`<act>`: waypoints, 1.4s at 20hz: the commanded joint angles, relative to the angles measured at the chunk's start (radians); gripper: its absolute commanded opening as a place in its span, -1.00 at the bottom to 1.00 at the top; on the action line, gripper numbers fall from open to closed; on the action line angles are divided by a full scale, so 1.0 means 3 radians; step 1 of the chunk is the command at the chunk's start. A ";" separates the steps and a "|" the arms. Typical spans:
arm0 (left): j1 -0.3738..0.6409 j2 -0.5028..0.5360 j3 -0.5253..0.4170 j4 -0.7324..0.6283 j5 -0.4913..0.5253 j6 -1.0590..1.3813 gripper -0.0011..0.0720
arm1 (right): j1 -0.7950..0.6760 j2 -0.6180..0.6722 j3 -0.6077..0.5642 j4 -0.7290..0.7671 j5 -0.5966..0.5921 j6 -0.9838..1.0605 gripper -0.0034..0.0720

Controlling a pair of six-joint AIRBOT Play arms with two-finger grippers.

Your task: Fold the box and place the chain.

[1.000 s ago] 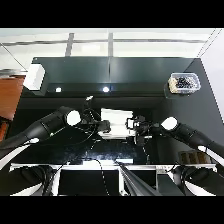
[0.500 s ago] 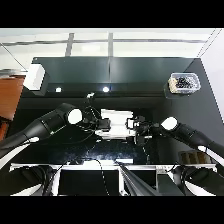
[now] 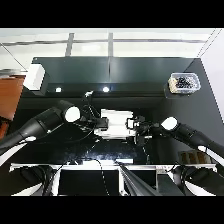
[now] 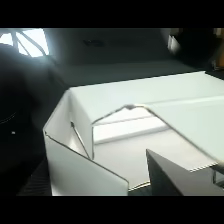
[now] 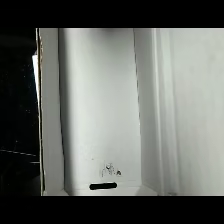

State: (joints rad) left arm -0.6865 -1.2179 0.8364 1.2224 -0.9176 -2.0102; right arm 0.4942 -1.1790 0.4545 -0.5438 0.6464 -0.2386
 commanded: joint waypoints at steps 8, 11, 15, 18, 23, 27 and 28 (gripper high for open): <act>0.1277 0.0870 0.0001 -0.0121 -0.0940 0.0993 -0.86 | 0.0000 -0.0001 0.0000 0.0001 -0.0001 0.0001 -0.10; 0.1946 0.1142 -0.0084 -0.0090 -0.1035 0.1219 -0.89 | 0.0000 -0.0001 0.0001 0.0001 -0.0001 0.0001 -0.10; 0.2725 0.1132 -0.0772 -0.0793 -0.1008 0.1714 -0.89 | 0.0000 -0.0001 0.0001 0.0001 -0.0001 0.0001 -0.10; 0.2890 0.1001 -0.1480 -0.1577 -0.0520 0.2275 -0.90 | 0.0000 -0.0001 0.0001 0.0001 -0.0001 0.0001 -0.10; 0.2787 0.0493 -0.1773 -0.2351 -0.0192 0.3106 -0.89 | 0.0000 -0.0001 0.0001 0.0001 -0.0001 0.0000 -0.10; 0.2622 0.0029 -0.1698 -0.2581 -0.0156 0.3375 -0.90 | 0.0000 -0.0001 0.0001 0.0001 -0.0001 0.0001 -0.10; 0.2558 -0.0065 -0.1676 -0.2597 -0.0156 0.3372 -0.90 | 0.0000 -0.0001 0.0001 0.0001 -0.0001 0.0001 -0.10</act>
State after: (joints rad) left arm 0.1165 -1.1492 0.3294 0.5110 -0.9829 -1.0698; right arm 0.4942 -1.1790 0.4545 -0.5438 0.6456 -0.2382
